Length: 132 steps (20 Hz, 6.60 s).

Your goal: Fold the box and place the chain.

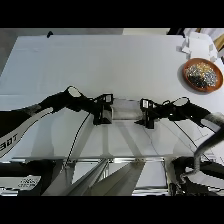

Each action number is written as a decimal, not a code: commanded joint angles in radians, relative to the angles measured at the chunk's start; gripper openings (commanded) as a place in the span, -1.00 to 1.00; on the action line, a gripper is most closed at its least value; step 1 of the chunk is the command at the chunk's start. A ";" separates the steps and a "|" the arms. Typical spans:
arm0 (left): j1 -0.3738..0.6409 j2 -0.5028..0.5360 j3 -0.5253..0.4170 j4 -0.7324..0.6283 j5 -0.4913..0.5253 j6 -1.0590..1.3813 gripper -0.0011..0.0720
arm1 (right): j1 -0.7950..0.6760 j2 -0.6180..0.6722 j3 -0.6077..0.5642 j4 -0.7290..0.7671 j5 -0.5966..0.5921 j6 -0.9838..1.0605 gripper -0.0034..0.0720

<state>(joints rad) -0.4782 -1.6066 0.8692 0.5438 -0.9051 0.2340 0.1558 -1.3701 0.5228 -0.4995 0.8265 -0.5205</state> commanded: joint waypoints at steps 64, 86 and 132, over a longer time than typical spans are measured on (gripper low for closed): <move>-0.029 0.088 -0.036 -0.029 -0.018 -0.013 0.96 | 0.001 0.000 0.000 0.000 0.000 -0.001 -0.01; -0.079 0.001 -0.036 -0.117 0.068 -0.006 0.91 | 0.001 0.000 0.000 0.000 0.000 -0.001 -0.01; -0.084 0.002 -0.036 -0.117 0.085 -0.006 -0.28 | 0.001 0.130 0.000 -0.353 -0.048 0.413 0.94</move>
<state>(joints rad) -0.5625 -1.6062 0.8337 0.4221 -0.8139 0.2276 0.1562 -1.2961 0.5228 -0.6621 0.7731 -0.3054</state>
